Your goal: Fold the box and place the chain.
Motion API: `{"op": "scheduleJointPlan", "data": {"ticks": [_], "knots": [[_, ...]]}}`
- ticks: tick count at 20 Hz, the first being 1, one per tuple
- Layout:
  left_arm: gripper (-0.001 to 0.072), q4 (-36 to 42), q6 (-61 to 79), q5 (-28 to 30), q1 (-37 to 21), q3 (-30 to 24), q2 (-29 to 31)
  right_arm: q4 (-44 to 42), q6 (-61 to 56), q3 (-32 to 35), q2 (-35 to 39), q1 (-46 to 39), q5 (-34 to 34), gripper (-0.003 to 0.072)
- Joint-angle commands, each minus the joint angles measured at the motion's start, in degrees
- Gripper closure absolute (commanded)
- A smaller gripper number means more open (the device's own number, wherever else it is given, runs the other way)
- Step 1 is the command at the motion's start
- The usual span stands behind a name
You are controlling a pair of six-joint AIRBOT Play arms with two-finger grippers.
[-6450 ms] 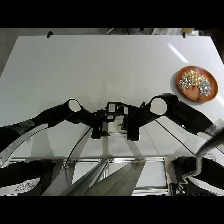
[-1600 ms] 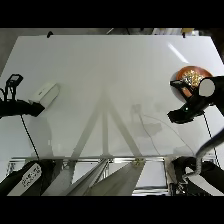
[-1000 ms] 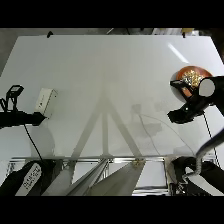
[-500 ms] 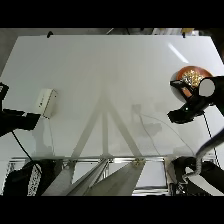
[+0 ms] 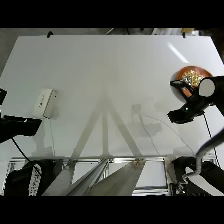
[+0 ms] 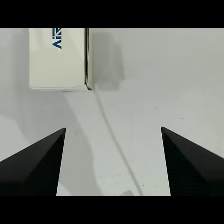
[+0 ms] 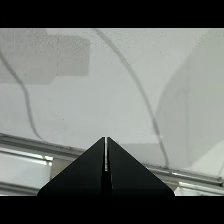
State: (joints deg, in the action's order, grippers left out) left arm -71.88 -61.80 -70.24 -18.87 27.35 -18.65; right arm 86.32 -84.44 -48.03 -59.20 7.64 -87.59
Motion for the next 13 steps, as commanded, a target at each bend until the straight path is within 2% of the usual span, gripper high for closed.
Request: {"op": "scheduleJointPlan", "data": {"ticks": [1, 13], "knots": [[0.0074, 0.02, -0.46, -0.52, 0.04, -0.02, 0.13, 0.00, 0.00, -0.07, 0.04, -0.02, -0.02, 0.0670], [0.0074, 0.02, -0.42, -0.24, 0.04, -0.04, -0.55, 0.00, 0.00, -0.07, 0.04, -0.02, -0.02, 0.0670]]}}
